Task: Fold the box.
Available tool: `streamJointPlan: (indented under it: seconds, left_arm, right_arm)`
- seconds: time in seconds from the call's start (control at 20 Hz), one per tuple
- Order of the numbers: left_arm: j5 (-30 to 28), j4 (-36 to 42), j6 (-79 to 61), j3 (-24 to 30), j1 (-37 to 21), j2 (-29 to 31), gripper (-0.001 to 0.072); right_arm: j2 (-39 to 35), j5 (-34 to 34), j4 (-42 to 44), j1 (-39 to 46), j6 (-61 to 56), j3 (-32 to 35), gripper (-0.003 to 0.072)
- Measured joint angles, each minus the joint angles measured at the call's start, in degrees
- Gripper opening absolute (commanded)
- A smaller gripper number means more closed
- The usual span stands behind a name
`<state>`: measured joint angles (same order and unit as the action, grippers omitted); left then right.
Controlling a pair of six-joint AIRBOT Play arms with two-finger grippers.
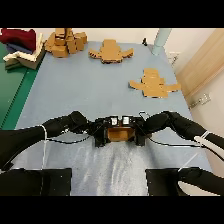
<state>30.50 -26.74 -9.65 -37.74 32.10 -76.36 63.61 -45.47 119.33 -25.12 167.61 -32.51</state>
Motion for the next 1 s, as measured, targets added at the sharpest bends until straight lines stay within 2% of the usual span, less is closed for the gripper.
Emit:
streamJointPlan:
  seconds: [0.1, 0.15, 0.2, 0.4, 0.6, 0.75, 0.9, 0.95, 1.0]
  left_arm:
    - [0.0, 0.0, 0.0, 0.0, 0.0, 0.0, 0.0474]
    - [0.0, 0.0, 0.0, 0.0, 0.0, 0.0, 0.0474]
    - [0.0, 0.0, 0.0, 0.0, 0.0, 0.0, 0.0474]
    - [0.0, 0.0, 0.0, 0.0, 0.0, 0.0, 0.0474]
    - [-0.2, 0.0, 0.0, 0.0, 0.0, 0.0, 0.0474]
    - [0.0, 0.0, 0.1, 0.0, 0.0, 0.0, 0.0474]
    - [0.0, 0.0, 0.1, 0.0, 0.0, 0.0, 0.0474]
    - [0.0, 0.0, 0.1, 0.0, 0.0, 0.0, 0.0474]
    - [0.0, 0.0, 0.0, 0.0, 0.0, 0.0, 0.0474]
  right_arm:
    - [0.0, 0.0, 0.0, 0.0, 0.0, 0.0, 0.0500]
    - [0.0, 0.0, 0.0, 0.0, 0.0, 0.0, 0.0677]
    - [0.0, 0.0, 0.2, 0.0, -0.1, 0.0, 0.0720]
    - [-1.7, -2.1, -0.2, 0.0, -0.9, -0.1, 0.0720]
    - [-7.0, -6.7, -6.1, 0.1, -6.6, -0.1, 0.0720]
    - [-12.5, -12.7, -10.8, 0.1, -15.3, -0.1, 0.0720]
    - [-18.3, -19.4, -12.0, 0.1, -28.5, -0.1, 0.0705]
    - [-19.9, -20.7, -11.5, 0.1, -34.2, 0.0, 0.0663]
    - [-21.4, -21.9, -10.9, 0.1, -41.3, 0.1, 0.0541]
